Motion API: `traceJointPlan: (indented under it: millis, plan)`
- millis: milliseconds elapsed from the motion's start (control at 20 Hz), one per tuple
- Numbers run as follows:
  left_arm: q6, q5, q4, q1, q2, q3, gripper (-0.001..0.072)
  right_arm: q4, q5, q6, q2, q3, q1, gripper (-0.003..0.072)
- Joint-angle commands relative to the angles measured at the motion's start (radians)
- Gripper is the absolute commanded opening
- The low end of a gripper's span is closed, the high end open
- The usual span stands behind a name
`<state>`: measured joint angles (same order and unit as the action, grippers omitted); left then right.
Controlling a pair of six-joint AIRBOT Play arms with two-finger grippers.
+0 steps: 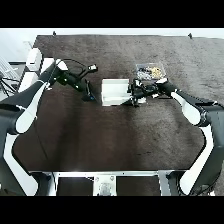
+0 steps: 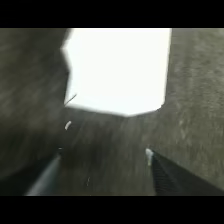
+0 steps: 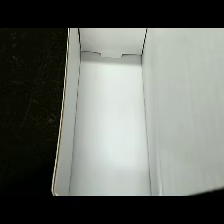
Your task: Fold the box and place the chain.
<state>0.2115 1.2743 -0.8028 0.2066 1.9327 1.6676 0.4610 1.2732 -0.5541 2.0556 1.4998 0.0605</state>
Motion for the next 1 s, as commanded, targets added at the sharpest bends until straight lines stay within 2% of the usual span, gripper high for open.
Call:
traceJointPlan:
  millis: [0,650,950]
  plan:
    - [-0.287,-0.113,0.108,-0.004,0.001,-0.099,0.0720,0.000,0.000,0.000,0.000,0.000,0.001,0.0495]
    - [-0.397,-0.093,0.244,0.002,0.050,-0.107,0.0720,0.000,0.000,0.000,0.000,0.000,0.001,0.0495]
    - [-0.404,-0.120,0.243,0.034,0.065,-0.107,0.0720,0.000,0.000,0.000,0.000,0.000,0.001,0.0495]
